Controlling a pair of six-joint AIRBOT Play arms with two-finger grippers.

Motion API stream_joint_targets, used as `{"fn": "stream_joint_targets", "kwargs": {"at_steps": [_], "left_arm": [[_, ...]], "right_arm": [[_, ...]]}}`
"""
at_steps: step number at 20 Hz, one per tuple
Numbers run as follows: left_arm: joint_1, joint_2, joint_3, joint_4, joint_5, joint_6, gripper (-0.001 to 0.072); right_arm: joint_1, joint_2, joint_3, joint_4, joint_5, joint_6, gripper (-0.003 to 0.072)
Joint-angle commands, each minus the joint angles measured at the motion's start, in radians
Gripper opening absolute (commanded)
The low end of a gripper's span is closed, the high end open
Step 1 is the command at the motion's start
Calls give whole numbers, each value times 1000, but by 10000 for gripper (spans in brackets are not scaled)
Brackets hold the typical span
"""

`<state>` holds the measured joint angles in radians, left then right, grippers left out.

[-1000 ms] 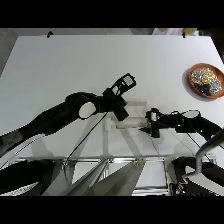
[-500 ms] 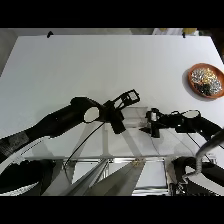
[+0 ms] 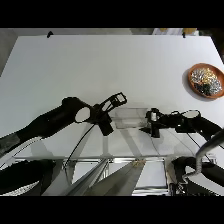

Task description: Fold the box and place the chain.

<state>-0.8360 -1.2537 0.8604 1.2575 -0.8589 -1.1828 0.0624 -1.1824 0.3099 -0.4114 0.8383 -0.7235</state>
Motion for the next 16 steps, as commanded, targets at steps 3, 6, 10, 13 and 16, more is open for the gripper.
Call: {"fn": "stream_joint_targets", "kwargs": {"at_steps": [3, 6, 10, 13, 16], "left_arm": [[40, 83, -140, -17, 112, 27, 19], [40, 60, -173, -76, 146, 205, 154], [40, 39, -173, -80, 196, 466, 351], [40, 32, -173, -98, 288, 631, 354], [40, 1, -173, -113, 321, 689, 459]], "right_arm": [[0, 1, 0, 0, 0, 0, 356], [0, 1, 0, 0, 0, 0, 356], [0, 1, 0, 0, 0, 0, 356], [0, 1, 0, 0, 0, 0, 356], [0, 1, 0, 0, 0, 0, 356]]}}
